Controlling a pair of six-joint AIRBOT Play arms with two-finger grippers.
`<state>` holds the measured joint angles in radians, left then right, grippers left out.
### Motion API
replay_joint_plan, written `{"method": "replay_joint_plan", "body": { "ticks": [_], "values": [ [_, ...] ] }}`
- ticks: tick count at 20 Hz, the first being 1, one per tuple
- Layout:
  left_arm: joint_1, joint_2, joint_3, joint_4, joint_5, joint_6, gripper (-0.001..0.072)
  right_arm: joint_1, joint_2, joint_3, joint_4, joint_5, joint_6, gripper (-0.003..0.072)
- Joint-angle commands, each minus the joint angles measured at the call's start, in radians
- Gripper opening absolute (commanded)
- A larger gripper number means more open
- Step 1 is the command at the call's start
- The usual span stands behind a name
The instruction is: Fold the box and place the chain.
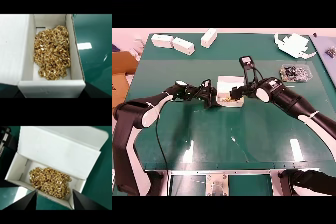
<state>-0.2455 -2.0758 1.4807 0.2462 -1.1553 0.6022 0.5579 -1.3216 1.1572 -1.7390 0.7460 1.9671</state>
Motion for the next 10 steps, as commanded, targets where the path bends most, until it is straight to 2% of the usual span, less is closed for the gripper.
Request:
{"method": "replay_joint_plan", "body": {
  "ticks": [1,2,4,6,7,10],
  "values": [
    [0.000,0.001,0.000,0.000,0.000,0.000,0.0357,-0.049,0.021,0.047,-0.027,-0.021,-0.073,0.0495],
    [0.000,0.001,0.000,0.000,0.000,0.000,0.0357,-0.074,0.024,0.066,-0.027,-0.036,-0.102,0.0484],
    [0.000,0.001,0.000,0.000,0.000,0.000,0.0357,-0.130,0.024,0.088,-0.022,-0.103,-0.171,0.0301],
    [0.000,0.001,0.000,0.000,0.000,0.000,0.0357,-0.198,0.020,0.088,0.031,-0.205,-0.257,0.0088],
    [0.000,0.001,0.000,0.000,0.000,0.000,0.0357,-0.232,0.013,0.088,0.065,-0.236,-0.317,0.0008],
    [0.000,0.001,0.000,0.000,0.000,0.000,0.0357,-0.338,-0.033,0.088,0.256,-0.259,-0.597,0.0006]
  ]
}}
